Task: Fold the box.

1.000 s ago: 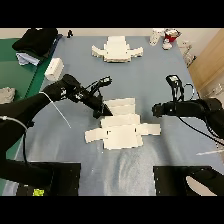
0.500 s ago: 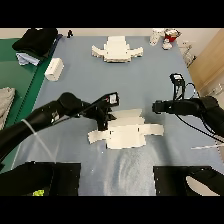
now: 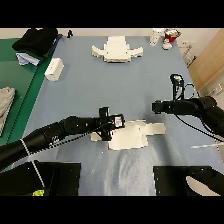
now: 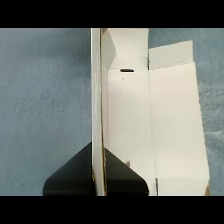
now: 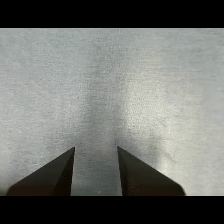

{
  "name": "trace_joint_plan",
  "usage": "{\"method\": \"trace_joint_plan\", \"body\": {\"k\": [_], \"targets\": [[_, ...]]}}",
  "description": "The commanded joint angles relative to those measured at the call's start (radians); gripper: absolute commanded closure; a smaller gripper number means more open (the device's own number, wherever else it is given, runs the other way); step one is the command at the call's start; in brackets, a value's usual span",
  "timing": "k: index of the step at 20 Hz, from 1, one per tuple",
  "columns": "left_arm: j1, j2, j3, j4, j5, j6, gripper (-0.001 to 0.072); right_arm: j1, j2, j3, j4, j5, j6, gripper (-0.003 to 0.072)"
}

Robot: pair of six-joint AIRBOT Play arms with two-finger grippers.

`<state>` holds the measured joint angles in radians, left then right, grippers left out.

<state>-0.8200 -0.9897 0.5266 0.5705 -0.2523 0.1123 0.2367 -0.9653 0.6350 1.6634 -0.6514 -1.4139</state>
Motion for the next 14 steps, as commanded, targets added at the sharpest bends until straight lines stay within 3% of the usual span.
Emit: {"method": "trace_joint_plan", "body": {"k": [1, 9, 14], "targets": [[-0.015, -0.014, -0.021, 0.002, 0.025, 0.005, 0.0699, 0.000, -0.001, 0.000, 0.002, 0.000, 0.001, 0.0262], [-0.014, -0.025, -0.028, 0.002, -0.001, -0.010, 0.0698, 0.000, -0.001, 0.000, 0.021, -0.005, 0.001, 0.0262], [0.026, -0.019, -0.007, 0.003, -0.254, -0.074, 0.0698, 0.000, -0.001, 0.000, 0.029, -0.015, 0.001, 0.0262]]}}
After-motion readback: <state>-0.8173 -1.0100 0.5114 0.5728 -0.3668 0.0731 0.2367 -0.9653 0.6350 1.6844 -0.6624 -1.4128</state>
